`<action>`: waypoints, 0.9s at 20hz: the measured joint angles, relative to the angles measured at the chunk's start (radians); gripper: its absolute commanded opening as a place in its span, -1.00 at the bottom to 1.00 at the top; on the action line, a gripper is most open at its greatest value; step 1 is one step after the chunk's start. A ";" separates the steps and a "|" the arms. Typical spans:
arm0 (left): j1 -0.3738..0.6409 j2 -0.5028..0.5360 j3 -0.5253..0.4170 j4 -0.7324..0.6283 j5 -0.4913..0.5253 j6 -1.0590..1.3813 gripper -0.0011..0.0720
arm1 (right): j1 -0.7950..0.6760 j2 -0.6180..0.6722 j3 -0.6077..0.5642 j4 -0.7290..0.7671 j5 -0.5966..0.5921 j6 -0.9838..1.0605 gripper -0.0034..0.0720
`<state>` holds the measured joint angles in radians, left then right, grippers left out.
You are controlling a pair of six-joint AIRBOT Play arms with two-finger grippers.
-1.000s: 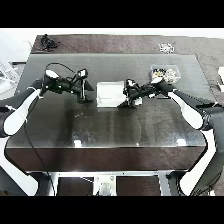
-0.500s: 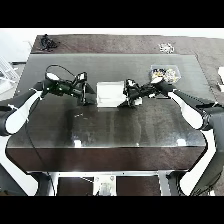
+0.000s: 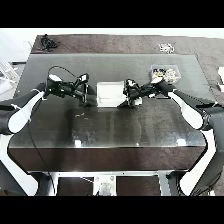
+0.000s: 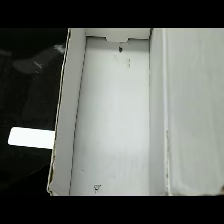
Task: Fold the box and place the chain.
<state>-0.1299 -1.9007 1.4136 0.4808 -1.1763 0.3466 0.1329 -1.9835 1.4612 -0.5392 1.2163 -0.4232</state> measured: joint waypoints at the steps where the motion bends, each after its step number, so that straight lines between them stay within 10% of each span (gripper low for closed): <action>1: -0.003 -0.001 0.000 -0.001 0.007 0.002 1.00 | 0.000 0.000 0.000 0.000 0.000 0.000 0.58; 18: -0.051 -0.055 0.000 -0.091 0.095 0.082 1.00 | 0.000 0.000 0.000 0.000 -0.002 0.000 0.57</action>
<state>-0.1814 -1.9553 1.4136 0.3901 -1.0813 0.4282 0.1329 -1.9835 1.4616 -0.5388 1.2148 -0.4229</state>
